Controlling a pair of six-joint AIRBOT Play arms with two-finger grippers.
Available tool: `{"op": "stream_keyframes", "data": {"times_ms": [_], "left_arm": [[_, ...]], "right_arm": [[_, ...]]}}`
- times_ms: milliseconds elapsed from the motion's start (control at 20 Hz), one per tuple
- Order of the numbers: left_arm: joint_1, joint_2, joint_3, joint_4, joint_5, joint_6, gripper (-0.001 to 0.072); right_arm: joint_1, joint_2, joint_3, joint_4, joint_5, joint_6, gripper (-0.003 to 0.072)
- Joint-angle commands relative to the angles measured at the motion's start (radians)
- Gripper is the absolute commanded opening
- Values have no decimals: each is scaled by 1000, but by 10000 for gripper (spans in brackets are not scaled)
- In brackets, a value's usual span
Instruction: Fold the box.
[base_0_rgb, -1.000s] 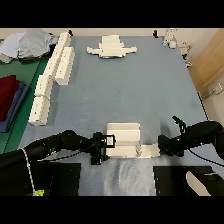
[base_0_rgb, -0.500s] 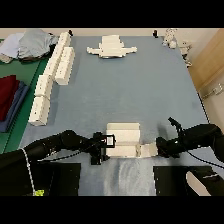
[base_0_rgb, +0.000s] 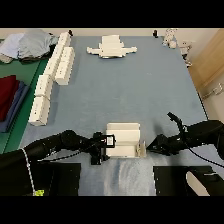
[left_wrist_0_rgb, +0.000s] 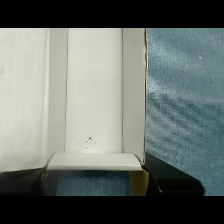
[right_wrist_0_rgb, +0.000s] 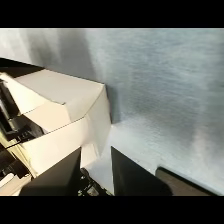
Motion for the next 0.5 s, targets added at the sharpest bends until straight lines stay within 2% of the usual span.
{"op": "stream_keyframes", "data": {"times_ms": [0, 100, 150, 200, 300, 450], "left_arm": [[0, 1, 0, 0, 0, 0, 375], [0, 1, 0, 0, 0, 0, 375], [0, 1, 0, 0, 0, 0, 375], [0, 1, 0, 0, 0, 0, 375], [0, 1, 0, 0, 0, 0, 375], [0, 1, 0, 0, 0, 0, 375]], "right_arm": [[42, 14, 11, 11, -10, -4, 307], [121, 14, 11, 14, 35, -2, 321], [158, 14, 12, 19, 70, 2, 471], [195, 14, 14, 18, 110, 3, 501], [259, 14, 16, 8, 193, 47, 417], [354, 13, 19, -31, 292, 135, 409]]}}
